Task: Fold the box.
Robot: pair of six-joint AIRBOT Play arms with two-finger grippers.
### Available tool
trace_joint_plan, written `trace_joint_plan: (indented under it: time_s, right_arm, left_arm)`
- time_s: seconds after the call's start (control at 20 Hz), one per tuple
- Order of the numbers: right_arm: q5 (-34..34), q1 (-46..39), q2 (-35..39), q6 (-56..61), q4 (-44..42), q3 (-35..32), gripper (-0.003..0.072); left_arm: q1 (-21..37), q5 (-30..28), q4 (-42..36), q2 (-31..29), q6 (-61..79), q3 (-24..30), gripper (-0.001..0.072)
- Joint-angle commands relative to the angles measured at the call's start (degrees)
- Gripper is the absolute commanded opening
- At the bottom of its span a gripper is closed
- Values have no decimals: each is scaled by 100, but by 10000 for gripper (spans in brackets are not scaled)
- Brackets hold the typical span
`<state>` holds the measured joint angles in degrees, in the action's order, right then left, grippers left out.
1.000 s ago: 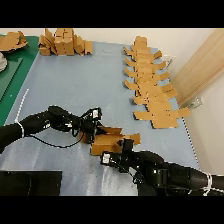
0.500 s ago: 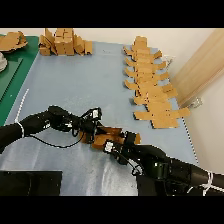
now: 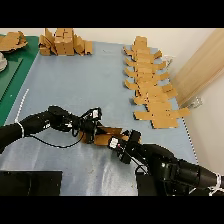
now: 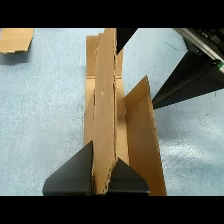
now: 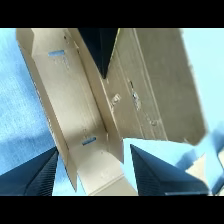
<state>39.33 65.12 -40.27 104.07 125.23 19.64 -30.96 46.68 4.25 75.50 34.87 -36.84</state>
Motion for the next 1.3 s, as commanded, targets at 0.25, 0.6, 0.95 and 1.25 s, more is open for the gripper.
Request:
trace_joint_plan:
  time_s: [0.25, 0.6, 0.95, 1.25]
  right_arm:
    - [-680, -317, -168, -59, 92, -127, 712]
    - [-1648, -1550, -258, -2072, -1672, -175, 712]
    - [-1121, -3110, -269, -7923, -6734, -162, 713]
    - [-155, -3904, -1303, -10006, -8021, 448, 712]
  left_arm:
    - [-4, 0, 2, -2, 2, 0, 10]
    - [-4, 0, 2, -2, 2, 0, 10]
    - [-4, 0, 2, -2, 2, 0, 10]
    - [-4, 0, 2, -2, 2, 0, 11]
